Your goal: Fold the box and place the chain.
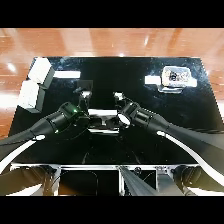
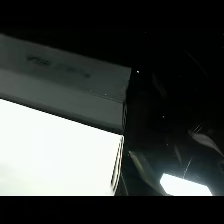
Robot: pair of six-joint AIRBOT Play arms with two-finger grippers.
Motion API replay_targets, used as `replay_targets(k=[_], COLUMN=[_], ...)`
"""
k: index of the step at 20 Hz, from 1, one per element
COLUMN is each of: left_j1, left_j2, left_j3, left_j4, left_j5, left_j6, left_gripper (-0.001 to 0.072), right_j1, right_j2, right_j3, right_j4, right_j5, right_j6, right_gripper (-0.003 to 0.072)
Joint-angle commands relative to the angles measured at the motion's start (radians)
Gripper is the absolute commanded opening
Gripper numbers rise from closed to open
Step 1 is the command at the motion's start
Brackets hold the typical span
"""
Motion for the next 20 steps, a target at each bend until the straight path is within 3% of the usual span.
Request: replay_targets(k=[1, 11, 12, 13, 19, 20], left_j1=[0.0, 0.0, 0.0, 0.0, 0.0, 0.0], left_j2=[0.0, 0.0, 0.0, 0.0, 0.0, 0.0], left_j3=[0.0, 0.0, 0.0, 0.0, 0.0, 0.0], left_j4=[0.0, 0.0, 0.0, 0.0, 0.0, 0.0], left_j5=[0.0, 0.0, 0.0, 0.0, 0.0, 0.0], left_j6=[0.0, 0.0, 0.0, 0.0, 0.0, 0.0], left_gripper=[0.0026, 0.0026, 0.0026, 0.0026, 0.0026, 0.0026], right_j1=[0.0, 0.0, 0.0, 0.0, 0.0, 0.0], right_j2=[-0.014, -0.015, -0.015, -0.015, -0.015, -0.015], right_j3=[0.008, 0.008, 0.008, 0.008, 0.008, 0.008], right_j4=[0.0, 0.0, 0.0, 0.011, 0.066, 0.07], right_j5=[0.014, 0.013, 0.013, 0.009, -0.016, -0.016], right_j6=[-0.003, -0.017, -0.02, -0.049, -0.073, -0.072], right_gripper=[0.0241, 0.024, 0.0172, 0.0021, 0.0033, 0.0069])
